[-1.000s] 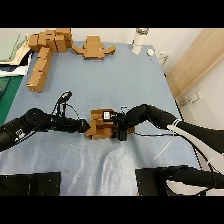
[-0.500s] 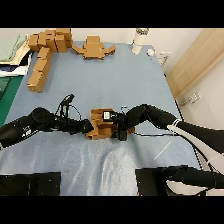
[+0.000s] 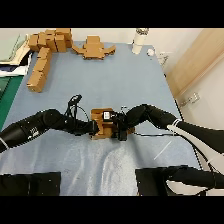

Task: Fold the box.

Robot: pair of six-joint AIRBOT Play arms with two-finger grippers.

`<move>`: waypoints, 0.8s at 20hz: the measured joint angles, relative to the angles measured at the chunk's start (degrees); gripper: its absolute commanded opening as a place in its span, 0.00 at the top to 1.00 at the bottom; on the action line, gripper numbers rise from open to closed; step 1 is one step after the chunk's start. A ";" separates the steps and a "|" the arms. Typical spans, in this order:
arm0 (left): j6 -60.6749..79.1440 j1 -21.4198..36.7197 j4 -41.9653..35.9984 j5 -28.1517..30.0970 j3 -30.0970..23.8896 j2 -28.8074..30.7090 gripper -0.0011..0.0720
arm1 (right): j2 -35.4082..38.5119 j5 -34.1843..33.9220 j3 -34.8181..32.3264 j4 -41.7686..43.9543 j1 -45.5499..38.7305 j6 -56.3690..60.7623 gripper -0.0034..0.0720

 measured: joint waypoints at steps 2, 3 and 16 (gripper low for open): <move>-9.66 -2.60 8.85 -2.60 2.54 -0.66 0.25 | 0.00 0.00 0.00 0.02 0.00 0.00 0.27; -13.33 -3.78 12.24 -3.78 3.58 -1.09 0.25 | 0.00 0.00 0.00 0.00 -0.02 0.00 0.27; -36.13 -10.75 30.60 -13.40 12.26 -8.22 0.25 | 0.00 0.00 0.00 0.00 0.00 0.00 0.27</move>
